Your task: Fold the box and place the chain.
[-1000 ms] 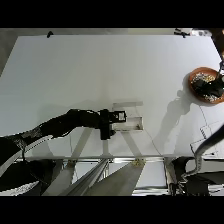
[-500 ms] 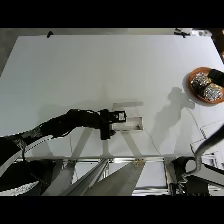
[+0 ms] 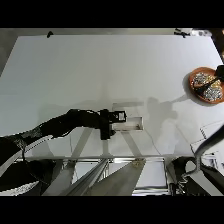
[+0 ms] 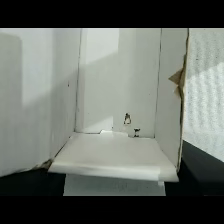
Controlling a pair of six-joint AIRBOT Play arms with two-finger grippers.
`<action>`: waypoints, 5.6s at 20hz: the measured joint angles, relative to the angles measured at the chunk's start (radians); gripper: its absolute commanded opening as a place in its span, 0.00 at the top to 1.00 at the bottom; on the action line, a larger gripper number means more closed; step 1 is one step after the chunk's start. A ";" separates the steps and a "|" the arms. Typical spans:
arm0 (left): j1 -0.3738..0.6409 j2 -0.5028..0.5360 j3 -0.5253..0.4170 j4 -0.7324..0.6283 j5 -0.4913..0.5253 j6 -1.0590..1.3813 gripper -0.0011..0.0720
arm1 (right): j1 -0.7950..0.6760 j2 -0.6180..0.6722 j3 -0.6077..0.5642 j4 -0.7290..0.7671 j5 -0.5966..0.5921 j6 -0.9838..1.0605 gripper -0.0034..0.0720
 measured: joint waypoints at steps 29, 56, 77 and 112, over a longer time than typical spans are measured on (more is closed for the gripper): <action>0.000 0.000 0.000 0.000 0.000 0.000 0.64 | 0.778 0.454 -0.177 0.244 0.160 0.153 0.94; 0.001 0.000 -0.001 -0.003 0.002 -0.003 0.64 | 1.096 -0.062 -0.437 0.216 -0.269 0.401 0.93; 0.000 0.002 0.000 0.003 -0.002 0.003 0.64 | 1.096 0.097 -0.447 0.107 -0.188 0.449 0.53; 0.000 0.002 0.000 0.000 0.000 0.000 0.64 | 0.374 -0.240 -0.446 -0.143 -0.136 0.264 0.76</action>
